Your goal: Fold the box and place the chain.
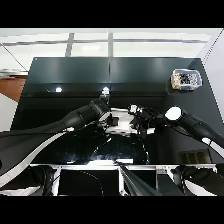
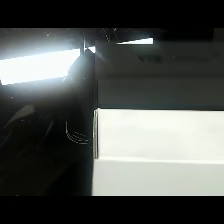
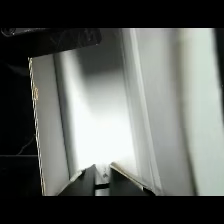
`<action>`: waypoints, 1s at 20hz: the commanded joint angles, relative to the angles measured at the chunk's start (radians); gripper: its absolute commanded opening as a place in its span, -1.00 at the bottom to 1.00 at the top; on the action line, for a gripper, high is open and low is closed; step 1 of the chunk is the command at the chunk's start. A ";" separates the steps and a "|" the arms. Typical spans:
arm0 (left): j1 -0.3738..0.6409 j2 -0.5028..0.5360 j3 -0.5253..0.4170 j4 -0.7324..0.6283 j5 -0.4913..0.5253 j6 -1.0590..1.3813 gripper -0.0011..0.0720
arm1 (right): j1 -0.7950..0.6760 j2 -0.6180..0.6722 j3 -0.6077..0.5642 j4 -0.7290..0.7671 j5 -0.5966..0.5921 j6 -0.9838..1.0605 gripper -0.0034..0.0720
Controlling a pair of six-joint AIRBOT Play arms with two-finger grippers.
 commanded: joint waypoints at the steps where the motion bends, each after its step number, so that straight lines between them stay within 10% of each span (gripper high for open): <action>1: -0.001 0.000 0.000 0.001 -0.009 0.000 -0.90 | 0.000 0.006 0.001 -0.003 0.000 0.023 -0.81; 14: 0.001 -0.002 -0.001 0.002 -0.019 0.000 -0.90 | -0.707 0.209 -0.068 -0.201 0.292 1.177 -0.82; 20: 0.001 -0.013 -0.001 0.005 -0.020 0.000 -0.90 | -0.606 0.075 -0.172 -0.076 0.306 1.209 -0.82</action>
